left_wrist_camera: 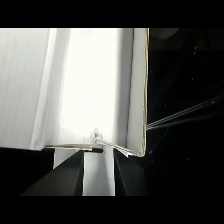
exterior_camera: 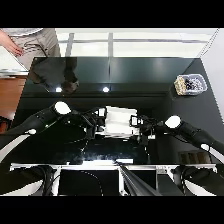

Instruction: Fold the box and place the chain.

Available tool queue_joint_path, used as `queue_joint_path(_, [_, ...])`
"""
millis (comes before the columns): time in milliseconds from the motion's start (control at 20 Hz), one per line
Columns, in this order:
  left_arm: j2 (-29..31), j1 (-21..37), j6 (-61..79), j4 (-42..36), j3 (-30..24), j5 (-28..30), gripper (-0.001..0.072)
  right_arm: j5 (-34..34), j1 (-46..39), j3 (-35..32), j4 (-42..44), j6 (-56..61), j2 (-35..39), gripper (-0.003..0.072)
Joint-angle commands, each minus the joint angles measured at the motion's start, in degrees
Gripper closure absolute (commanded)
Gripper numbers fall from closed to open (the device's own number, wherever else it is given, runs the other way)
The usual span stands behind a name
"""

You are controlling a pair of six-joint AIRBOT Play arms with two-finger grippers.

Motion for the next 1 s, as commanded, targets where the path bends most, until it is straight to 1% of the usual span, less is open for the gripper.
queue_joint_path(0, [-1.9, 0.0, -0.2, -6.9, 0.1, 0.3, 0.0487, 0.0, 0.0, 0.0, 0.0, 0.0, 0.0, 0.0545])
queue_joint_path(50, [-2.3, -0.4, 0.0, -8.1, 0.1, 0.4, 0.0487, 0.0, 0.0, 0.0, 0.0, 0.0, 0.0, 0.0545])
queue_joint_path(250, [-2.4, -1.1, 0.0, -7.9, 0.1, 1.4, 0.0487, 0.0, 0.0, 0.0, 0.0, 0.0, 0.0, 0.0545])
queue_joint_path(300, [-2.5, -1.1, 0.0, -7.9, 0.1, 1.4, 0.0474, 0.0, 0.0, 0.0, 0.0, 0.0, 0.0, 0.0545])
queue_joint_path(350, [-2.5, -1.1, 0.0, -8.1, 0.1, 1.4, 0.0351, -0.1, 0.0, 0.0, 0.0, 0.0, 0.0, 0.0545])
queue_joint_path(400, [-2.4, -1.1, 0.0, -8.1, 0.1, 1.4, 0.0257, -0.1, 0.0, 0.0, 0.0, 0.0, 0.0, 0.0545])
queue_joint_path(450, [-2.4, -1.1, 0.0, -8.1, 0.1, 1.2, 0.0262, -0.1, 0.0, 0.0, 0.0, 0.0, 0.0, 0.0545])
queue_joint_path(550, [-2.4, -1.1, -0.1, -8.1, 0.1, 1.2, 0.0494, -0.2, 0.0, 0.0, 0.0, 0.0, 0.0, 0.0545])
queue_joint_path(600, [-2.4, -1.1, -0.1, -8.1, 0.1, 1.2, 0.0391, -0.2, 0.0, 0.0, 0.0, 0.0, 0.0, 0.0545])
queue_joint_path(650, [-2.3, -1.0, -0.3, -7.5, 0.1, 1.2, 0.0479, -0.2, 0.0, 0.0, 0.0, 0.0, 0.0, 0.0546])
queue_joint_path(700, [-1.6, -0.8, -0.8, -5.0, 0.4, 1.0, 0.0677, -0.2, 0.0, 0.0, 0.0, 0.0, 0.0, 0.0545])
queue_joint_path(750, [-0.5, -0.3, -3.4, -1.6, 0.9, 0.8, 0.0679, -0.2, 0.0, 0.0, 0.0, 0.0, 0.0, 0.0545])
queue_joint_path(800, [1.2, 0.9, -9.4, 2.6, 1.4, 0.9, 0.068, -0.2, 0.0, 0.0, 0.0, 0.0, 0.0, 0.0545])
queue_joint_path(850, [3.1, 2.6, -16.7, 7.3, 2.0, 0.8, 0.068, -0.2, 0.0, 0.0, 0.0, 0.0, 0.0, 0.0545])
queue_joint_path(950, [7.6, 7.7, -36.0, 17.9, 3.7, -0.7, 0.0678, -0.2, 0.0, 0.0, 0.0, 0.0, 0.0, 0.0545])
